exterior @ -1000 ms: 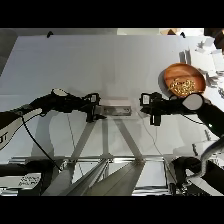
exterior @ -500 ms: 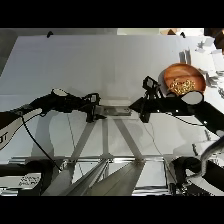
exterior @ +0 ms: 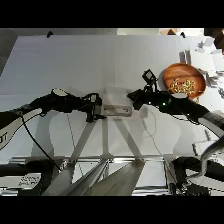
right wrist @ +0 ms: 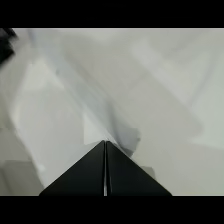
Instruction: Fold the box and place the chain.
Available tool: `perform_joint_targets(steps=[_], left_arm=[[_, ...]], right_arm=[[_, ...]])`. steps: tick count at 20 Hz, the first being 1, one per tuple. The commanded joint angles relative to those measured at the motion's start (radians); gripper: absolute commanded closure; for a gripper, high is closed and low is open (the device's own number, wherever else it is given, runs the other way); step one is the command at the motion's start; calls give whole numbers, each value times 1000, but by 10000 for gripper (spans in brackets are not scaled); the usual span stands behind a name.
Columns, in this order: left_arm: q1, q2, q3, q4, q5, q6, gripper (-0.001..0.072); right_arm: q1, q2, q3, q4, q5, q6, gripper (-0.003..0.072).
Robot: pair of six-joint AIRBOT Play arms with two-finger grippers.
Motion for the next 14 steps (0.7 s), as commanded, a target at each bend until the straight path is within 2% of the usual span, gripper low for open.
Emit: perform_joint_targets(steps=[1, 5, 8, 10, 14], left_arm=[[0, 0, 0, 2, 4, 0, 318], [0, 0, 0, 2, 4, 0, 318], [0, 0, 0, 2, 4, 0, 318], [0, 0, 0, 2, 4, 0, 318], [0, 0, 0, 2, 4, 0, 318]], right_arm=[[0, -36, 0, -33, 5, -29, 679], [0, 78, 0, -143, 42, 55, 677], [0, 226, -1, -428, 58, 219, 679], [-11, 307, -20, -623, 132, 224, 679], [-69, 337, -109, -681, 165, 114, 679]])
